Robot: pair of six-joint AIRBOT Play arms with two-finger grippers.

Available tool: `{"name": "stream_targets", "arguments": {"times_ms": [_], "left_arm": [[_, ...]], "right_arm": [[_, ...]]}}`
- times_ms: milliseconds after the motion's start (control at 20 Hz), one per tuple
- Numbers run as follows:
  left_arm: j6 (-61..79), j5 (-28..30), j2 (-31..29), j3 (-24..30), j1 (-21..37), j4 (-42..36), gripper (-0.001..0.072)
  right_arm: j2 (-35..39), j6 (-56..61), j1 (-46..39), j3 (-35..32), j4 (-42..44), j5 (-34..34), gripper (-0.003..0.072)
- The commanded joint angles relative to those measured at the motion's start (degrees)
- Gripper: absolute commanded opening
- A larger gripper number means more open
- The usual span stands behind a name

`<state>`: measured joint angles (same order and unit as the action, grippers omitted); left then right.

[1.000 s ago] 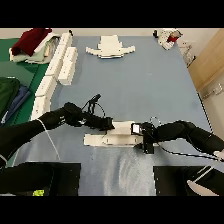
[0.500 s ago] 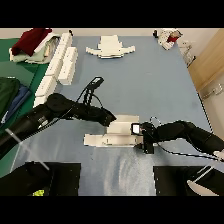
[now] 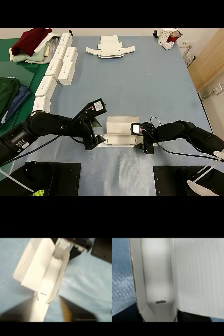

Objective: Fold the box.

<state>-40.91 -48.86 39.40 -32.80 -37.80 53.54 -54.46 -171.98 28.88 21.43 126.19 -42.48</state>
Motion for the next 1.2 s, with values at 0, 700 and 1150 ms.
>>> {"name": "stream_targets", "arguments": {"times_ms": [0, 700, 1150], "left_arm": [[16.2, -1.0, -0.3, 6.0, 5.9, -4.7, 0.0682], [46.3, 11.1, 12.5, 12.0, 5.6, -20.8, 0.0501], [50.5, 14.5, 17.2, 10.6, 1.2, -25.5, 0.0083]], "right_arm": [[0.0, 0.0, 0.0, 0.0, 0.0, 0.0, 0.0466], [0.0, 0.0, 0.0, 0.0, 0.0, 0.0, 0.0466], [0.0, 0.0, 0.0, 0.0, 0.0, 0.0, 0.0467]]}}
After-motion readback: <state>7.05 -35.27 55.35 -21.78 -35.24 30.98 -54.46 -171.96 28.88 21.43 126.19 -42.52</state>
